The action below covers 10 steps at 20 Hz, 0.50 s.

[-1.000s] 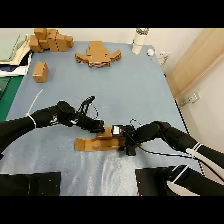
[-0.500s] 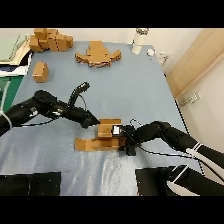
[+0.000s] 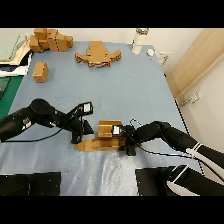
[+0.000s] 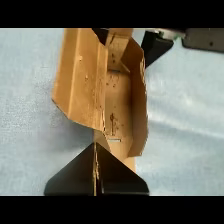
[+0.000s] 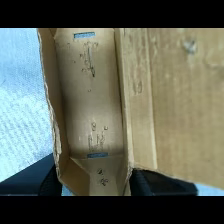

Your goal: Fold the box.

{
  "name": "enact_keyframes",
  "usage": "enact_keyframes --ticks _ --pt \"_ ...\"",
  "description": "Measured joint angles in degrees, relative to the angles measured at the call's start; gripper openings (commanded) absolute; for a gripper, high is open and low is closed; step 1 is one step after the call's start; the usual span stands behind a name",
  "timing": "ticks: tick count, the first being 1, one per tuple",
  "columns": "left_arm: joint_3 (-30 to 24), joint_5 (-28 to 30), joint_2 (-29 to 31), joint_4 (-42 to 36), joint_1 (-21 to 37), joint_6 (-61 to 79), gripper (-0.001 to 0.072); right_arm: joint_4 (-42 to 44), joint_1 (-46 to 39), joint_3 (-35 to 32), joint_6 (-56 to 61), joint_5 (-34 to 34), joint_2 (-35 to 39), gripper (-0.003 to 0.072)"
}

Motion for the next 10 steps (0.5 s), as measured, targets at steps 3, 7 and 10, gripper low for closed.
enact_keyframes --ticks 3,7,10 --pt "-4.46 2.54 1.11 -0.46 -0.35 4.04 0.0697 0.00 0.00 0.00 -0.02 0.00 0.00 0.0505" --pt "-7.48 4.37 1.64 -0.07 -0.72 6.10 0.0697 0.00 0.00 0.00 0.00 0.02 0.00 0.0505" --pt "-8.17 4.72 1.27 -0.50 -1.75 6.60 0.0696 0.00 0.00 0.00 0.00 0.00 0.00 0.0505"
